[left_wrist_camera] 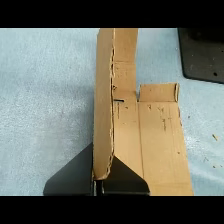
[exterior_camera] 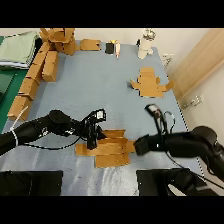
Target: Fold the box.
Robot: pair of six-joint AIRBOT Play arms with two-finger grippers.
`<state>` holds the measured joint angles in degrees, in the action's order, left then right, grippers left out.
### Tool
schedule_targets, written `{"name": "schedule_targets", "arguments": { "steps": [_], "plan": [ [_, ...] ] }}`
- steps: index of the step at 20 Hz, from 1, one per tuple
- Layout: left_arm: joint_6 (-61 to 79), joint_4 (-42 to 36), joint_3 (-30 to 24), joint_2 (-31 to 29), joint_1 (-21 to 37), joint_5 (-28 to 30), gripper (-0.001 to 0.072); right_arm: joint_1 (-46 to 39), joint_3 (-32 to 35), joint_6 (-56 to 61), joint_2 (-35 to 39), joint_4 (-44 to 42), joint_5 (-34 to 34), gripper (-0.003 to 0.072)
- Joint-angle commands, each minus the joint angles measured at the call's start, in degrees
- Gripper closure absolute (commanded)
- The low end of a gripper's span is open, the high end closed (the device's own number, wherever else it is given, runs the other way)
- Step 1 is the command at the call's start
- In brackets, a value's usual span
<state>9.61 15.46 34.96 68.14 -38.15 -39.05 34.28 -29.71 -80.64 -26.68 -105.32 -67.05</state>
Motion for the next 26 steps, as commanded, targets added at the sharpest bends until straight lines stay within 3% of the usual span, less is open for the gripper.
{"name": "schedule_targets", "arguments": {
  "steps": [1, 4, 5, 6, 7, 8, 14, 18, 26],
  "plan": [
    [0.0, 0.0, 0.0, 0.0, 0.0, -0.1, 0.0696, 15.6, 3.9, 3.2, 2.5, 4.1, -1.7, 0.0684],
    [0.0, 0.0, 0.0, 0.0, 0.0, 0.0, 0.0696, 29.2, 4.9, 1.6, -2.4, 12.2, 4.4, 0.0683],
    [0.0, 0.0, 0.0, 0.0, 0.0, 0.0, 0.0696, 33.2, 4.9, -0.3, -4.5, 14.4, 6.1, 0.0629],
    [0.0, 0.0, 0.0, 0.0, 0.0, 0.0, 0.0696, 36.0, 4.9, -1.5, -6.5, 16.3, 6.9, 0.0401],
    [0.0, 0.0, 0.0, 0.0, 0.0, 0.0, 0.0696, 38.3, 4.9, -3.2, -8.8, 17.9, 7.0, 0.0225],
    [0.0, 0.0, 0.0, 0.0, 0.0, 0.0, 0.0696, 39.6, 4.9, -5.0, -11.0, 18.9, 7.0, 0.0203],
    [0.0, 0.0, 0.0, 0.0, 0.0, 0.0, 0.0696, 40.5, 4.9, -10.4, -20.6, 24.7, 8.6, 0.0204],
    [0.0, 0.0, 0.0, 0.0, 0.0, 0.0, 0.0696, 40.4, 4.9, -8.2, -21.0, 30.8, 11.7, 0.0204],
    [0.0, 0.0, 0.0, 0.0, 0.0, 0.0, 0.0696, 40.5, 4.5, -4.1, -21.4, 32.1, 14.0, 0.0204]
  ]
}}
